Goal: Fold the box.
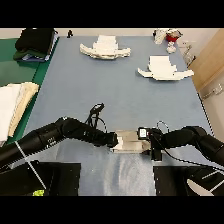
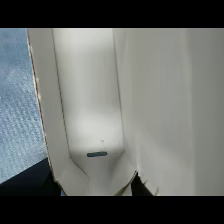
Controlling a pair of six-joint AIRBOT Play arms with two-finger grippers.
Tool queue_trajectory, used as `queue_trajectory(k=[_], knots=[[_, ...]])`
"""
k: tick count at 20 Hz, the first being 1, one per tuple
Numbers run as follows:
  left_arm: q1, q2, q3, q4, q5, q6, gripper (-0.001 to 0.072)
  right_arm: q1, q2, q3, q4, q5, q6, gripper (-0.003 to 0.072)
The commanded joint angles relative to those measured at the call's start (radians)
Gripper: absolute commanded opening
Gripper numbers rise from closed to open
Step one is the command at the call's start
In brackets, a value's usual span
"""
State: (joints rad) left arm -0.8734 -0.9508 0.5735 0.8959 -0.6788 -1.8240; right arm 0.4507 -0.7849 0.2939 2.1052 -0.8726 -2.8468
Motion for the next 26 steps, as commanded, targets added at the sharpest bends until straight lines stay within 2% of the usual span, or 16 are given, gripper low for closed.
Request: queue_trajectory(k=[1,5,10,15,20,25,26], knots=[[-0.108,-0.08,0.089,0.238,-0.028,-0.322,0.0432,0.0,0.001,0.0,0.0,0.0,0.0,0.0548],[-0.193,-0.173,0.203,0.453,-0.141,-0.616,0.0413,0.0,0.001,0.0,0.0,0.0,0.0,0.0548],[-0.288,-0.278,0.342,0.649,-0.292,-0.818,0.0412,0.0,0.001,0.0,0.0,0.0,0.0,0.0548],[-0.325,-0.388,0.438,0.683,-0.388,-0.839,0.0412,0.0,0.001,0.0,0.0,0.0,0.0,0.0548],[-0.33,-0.444,0.457,0.683,-0.387,-0.848,0.0404,0.0,0.001,0.0,0.0,0.0,0.0,0.0548],[-0.33,-0.447,0.457,0.684,-0.386,-0.886,0.0394,0.0,0.001,0.0,0.0,0.0,0.0,0.0548],[-0.33,-0.447,0.457,0.686,-0.387,-0.88,0.0177,0.0,0.001,0.0,0.0,0.0,0.0,0.0548]])
